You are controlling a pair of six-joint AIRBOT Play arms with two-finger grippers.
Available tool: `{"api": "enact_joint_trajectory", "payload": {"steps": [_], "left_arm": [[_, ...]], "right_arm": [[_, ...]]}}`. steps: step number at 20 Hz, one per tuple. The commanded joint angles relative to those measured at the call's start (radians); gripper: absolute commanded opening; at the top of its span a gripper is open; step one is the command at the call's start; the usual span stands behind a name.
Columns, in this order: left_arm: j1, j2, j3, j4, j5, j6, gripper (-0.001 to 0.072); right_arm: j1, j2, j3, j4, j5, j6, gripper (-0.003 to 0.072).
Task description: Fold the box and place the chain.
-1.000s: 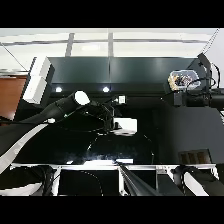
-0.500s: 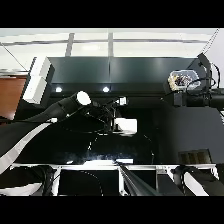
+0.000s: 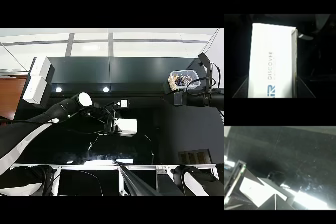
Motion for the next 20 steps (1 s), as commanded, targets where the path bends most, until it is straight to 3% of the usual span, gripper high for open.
{"api": "enact_joint_trajectory", "payload": {"steps": [1, 4, 9, 10, 11, 13, 17, 20], "left_arm": [[-0.036, -0.014, 0.000, 0.060, 0.072, 0.000, 0.0708], [-0.069, -0.036, 0.000, 0.063, 0.179, 0.000, 0.0708], [-0.083, -0.044, 0.002, 0.082, 0.178, 0.000, 0.0698], [-0.083, -0.044, 0.002, 0.082, 0.174, 0.000, 0.0666], [-0.083, -0.044, 0.002, 0.083, 0.165, 0.000, 0.0586], [-0.082, -0.041, 0.014, 0.155, 0.106, -0.007, 0.0307], [-0.056, 0.023, 0.047, 0.382, 0.017, -0.286, 0.0280], [0.056, 0.097, 0.045, 0.582, -0.069, -0.586, 0.0280]], "right_arm": [[0.000, 0.001, 0.000, -0.002, -0.002, 0.000, 0.0009], [0.000, 0.001, 0.000, -0.002, -0.003, 0.000, 0.0009], [-0.001, 0.001, 0.000, -0.003, -0.006, 0.000, 0.0009], [-0.001, 0.001, 0.000, -0.002, -0.007, 0.000, 0.0009], [-0.001, 0.001, 0.000, -0.002, -0.007, 0.000, 0.0009], [-0.001, 0.001, 0.000, -0.002, -0.006, 0.000, 0.0010], [-0.001, 0.001, 0.001, -0.002, -0.005, 0.000, 0.0009], [-0.001, 0.001, 0.000, -0.002, -0.002, 0.000, 0.0009]]}}
